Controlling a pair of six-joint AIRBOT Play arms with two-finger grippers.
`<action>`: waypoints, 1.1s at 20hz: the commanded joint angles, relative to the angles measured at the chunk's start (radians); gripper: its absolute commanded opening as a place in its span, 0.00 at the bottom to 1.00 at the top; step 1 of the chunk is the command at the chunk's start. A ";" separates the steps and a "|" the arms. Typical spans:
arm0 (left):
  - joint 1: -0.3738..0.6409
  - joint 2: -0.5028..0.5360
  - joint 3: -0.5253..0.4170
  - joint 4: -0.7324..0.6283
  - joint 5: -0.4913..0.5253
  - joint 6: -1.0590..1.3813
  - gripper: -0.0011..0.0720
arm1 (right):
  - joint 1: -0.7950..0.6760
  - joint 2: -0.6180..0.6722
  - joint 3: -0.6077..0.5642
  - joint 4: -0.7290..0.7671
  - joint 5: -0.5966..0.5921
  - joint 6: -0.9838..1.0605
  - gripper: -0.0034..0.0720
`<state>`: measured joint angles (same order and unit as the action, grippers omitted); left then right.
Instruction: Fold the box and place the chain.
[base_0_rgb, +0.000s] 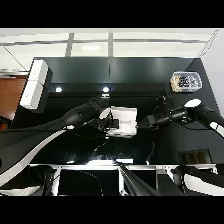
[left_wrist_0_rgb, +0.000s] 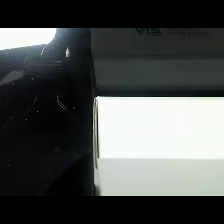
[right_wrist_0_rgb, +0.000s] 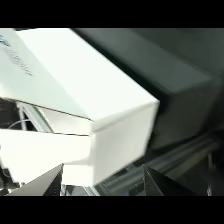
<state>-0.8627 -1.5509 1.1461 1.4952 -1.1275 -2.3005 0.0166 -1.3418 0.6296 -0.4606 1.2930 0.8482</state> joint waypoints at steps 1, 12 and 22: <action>0.000 0.000 0.001 0.000 0.000 0.000 0.05 | 0.070 -0.001 0.004 0.037 -0.074 0.034 0.80; 0.000 0.000 0.001 0.000 0.000 0.000 0.05 | 0.481 0.139 0.146 -0.674 -0.399 0.985 0.78; 0.000 0.000 0.001 0.000 0.000 0.000 0.05 | 0.709 0.028 0.300 -0.982 -0.202 1.424 0.53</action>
<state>-0.8627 -1.5513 1.1461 1.4948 -1.1278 -2.3001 0.6979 -1.2839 0.9142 -1.3819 1.0443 2.1761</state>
